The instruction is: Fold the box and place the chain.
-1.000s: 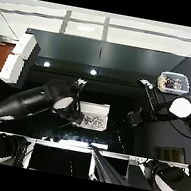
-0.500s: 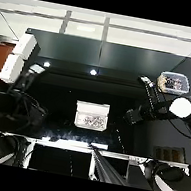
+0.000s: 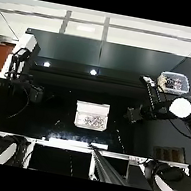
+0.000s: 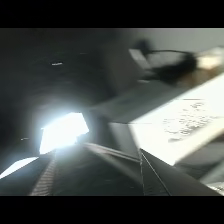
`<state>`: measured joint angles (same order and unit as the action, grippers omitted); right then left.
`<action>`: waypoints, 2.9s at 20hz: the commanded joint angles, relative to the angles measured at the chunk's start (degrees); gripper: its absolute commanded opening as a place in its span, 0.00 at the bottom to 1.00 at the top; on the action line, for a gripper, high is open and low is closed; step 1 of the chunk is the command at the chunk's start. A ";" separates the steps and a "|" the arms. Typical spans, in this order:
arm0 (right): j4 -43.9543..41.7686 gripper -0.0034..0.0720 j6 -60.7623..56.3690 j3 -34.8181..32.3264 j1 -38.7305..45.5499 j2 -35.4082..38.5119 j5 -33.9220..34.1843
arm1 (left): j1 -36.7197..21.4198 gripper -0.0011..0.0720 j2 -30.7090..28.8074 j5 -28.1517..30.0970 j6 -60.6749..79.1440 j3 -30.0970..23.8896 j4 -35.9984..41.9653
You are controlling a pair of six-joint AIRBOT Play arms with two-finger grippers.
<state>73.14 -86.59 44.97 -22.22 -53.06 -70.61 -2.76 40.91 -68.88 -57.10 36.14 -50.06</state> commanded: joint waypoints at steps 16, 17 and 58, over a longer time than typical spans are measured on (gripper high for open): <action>0.85 0.98 0.90 0.02 0.00 0.04 -3.26 | 12.41 0.98 14.27 9.01 57.09 -5.64 3.78; 0.85 0.98 0.90 0.02 0.00 0.04 -3.21 | 12.44 0.98 14.03 10.60 57.02 -7.48 2.82; -1.09 0.98 0.85 0.02 0.00 0.04 -2.14 | 24.63 0.98 24.35 15.04 73.26 -11.67 19.08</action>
<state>72.05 -85.71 44.99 -22.22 -53.06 -72.75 20.86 65.21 -54.22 17.76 24.49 -31.29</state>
